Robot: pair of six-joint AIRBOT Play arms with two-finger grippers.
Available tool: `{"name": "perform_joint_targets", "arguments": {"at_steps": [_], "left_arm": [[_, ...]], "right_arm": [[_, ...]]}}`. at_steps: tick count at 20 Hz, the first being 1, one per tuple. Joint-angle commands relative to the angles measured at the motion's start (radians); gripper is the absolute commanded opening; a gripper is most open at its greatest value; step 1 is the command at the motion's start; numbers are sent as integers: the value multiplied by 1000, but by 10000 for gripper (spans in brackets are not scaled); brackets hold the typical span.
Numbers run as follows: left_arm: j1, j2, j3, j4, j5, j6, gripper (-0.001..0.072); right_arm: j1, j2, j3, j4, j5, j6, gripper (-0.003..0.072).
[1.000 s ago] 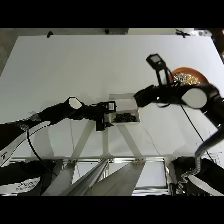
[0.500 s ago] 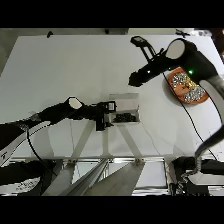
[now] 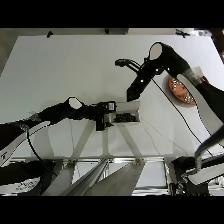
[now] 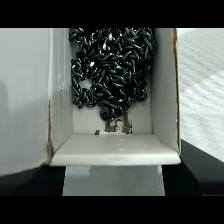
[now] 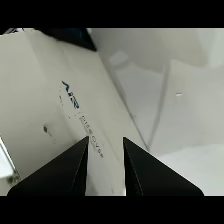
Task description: Fold the box and place the chain.
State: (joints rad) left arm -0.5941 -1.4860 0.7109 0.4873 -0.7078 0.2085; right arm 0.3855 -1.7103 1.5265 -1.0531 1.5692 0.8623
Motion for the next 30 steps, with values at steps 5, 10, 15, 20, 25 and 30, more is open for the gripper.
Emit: {"name": "perform_joint_targets", "arguments": {"at_steps": [5, 10, 15, 20, 25, 30], "left_arm": [[0, 1, 0, 0, 0, 0, 388], [0, 1, 0, 0, 0, 0, 388], [0, 1, 0, 0, 0, 0, 388], [0, 1, 0, 0, 0, 0, 388], [0, 1, 0, 0, 0, 0, 388], [0, 1, 0, 0, 0, 0, 388]], "right_arm": [[55, 0, 3, 2, 123, -86, 294], [78, 60, -23, -9, 113, -149, 343], [127, 174, -174, -135, -93, -248, 464], [147, 208, -265, -147, -221, -251, 472], [176, 211, -315, -150, -225, -269, 471], [205, 274, -347, -140, -261, -269, 472]]}}
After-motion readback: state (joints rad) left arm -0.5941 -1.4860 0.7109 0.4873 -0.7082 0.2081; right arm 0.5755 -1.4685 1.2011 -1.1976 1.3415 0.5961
